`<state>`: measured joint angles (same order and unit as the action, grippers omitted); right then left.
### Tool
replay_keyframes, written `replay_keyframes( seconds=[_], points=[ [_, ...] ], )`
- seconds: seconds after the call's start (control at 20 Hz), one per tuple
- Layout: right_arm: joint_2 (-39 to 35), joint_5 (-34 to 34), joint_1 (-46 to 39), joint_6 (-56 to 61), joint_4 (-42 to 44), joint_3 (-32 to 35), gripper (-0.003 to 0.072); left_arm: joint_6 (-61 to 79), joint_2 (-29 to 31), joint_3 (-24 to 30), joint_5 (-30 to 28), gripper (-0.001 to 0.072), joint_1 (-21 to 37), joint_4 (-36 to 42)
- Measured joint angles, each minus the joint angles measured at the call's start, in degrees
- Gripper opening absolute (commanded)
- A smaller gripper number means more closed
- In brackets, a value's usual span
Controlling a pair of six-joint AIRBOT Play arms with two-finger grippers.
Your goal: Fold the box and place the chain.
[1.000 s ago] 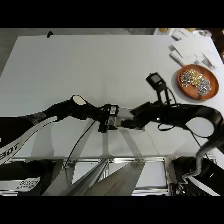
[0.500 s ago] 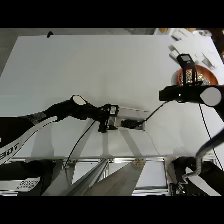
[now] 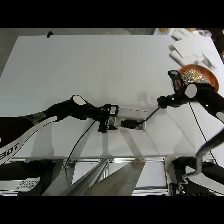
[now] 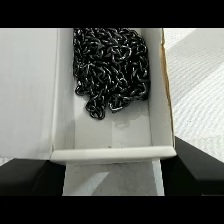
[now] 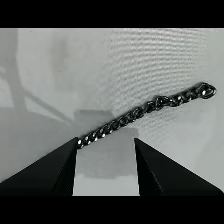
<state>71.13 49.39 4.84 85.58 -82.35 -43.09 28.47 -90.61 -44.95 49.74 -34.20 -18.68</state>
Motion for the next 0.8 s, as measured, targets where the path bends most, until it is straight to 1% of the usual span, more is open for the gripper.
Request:
replay_keyframes(
  seconds=[0.1, 0.15, 0.2, 0.3, 0.4, 0.5, 0.55, 0.6, 0.65, 0.8],
  points=[
    [1.36, -0.48, -0.09, 0.07, -0.04, 0.0, 0.0375, 0.0, 0.0, 0.0, 0.0, 0.0038, 0.0, 0.0],
    [1.79, -0.76, -0.09, 0.09, -0.15, 0.0, 0.0342, 0.0, 0.0, 0.0, 0.0, 0.0038, 0.0, 0.0],
    [2.16, -1.09, -0.09, 0.09, -0.15, 0.0, 0.0288, 0.0, 0.0, 0.0, 0.0, 0.0038, 0.0, 0.0],
    [2.73, -1.46, -0.09, 0.37, -0.15, 0.0, 0.0287, 0.0, 0.0, 0.0, 0.0, 0.0038, 0.0, 0.02],
    [3.23, -1.66, -0.09, 0.81, -0.15, -0.02, 0.0251, 0.0, 0.0, 0.0, 0.0, 0.0038, 0.0, 0.02],
    [3.8, -1.62, -0.09, 1.16, -0.15, 0.0, 0.0244, 0.0, 0.0, 0.0, 0.0, 0.0038, 0.0, 0.02],
    [4.07, -1.46, 0.0, 1.22, -0.17, -0.04, 0.0168, 0.0, 0.0, 0.0, 0.0, 0.0038, 0.0, 0.02],
    [4.37, -1.18, 0.15, 1.22, -0.52, -0.07, 0.0038, -0.02, 0.0, 0.0, 0.0, 0.0038, 0.0, 0.02],
    [4.59, -0.81, 0.35, 1.42, -0.87, -0.07, 0.0016, 0.0, 0.0, 0.0, 0.0, 0.0038, 0.0, 0.02],
    [4.76, -0.04, 1.42, 1.31, -0.63, -0.02, 0.0016, -0.02, 0.0, 0.0, 0.0, 0.0038, 0.0, 0.02]
  ],
)
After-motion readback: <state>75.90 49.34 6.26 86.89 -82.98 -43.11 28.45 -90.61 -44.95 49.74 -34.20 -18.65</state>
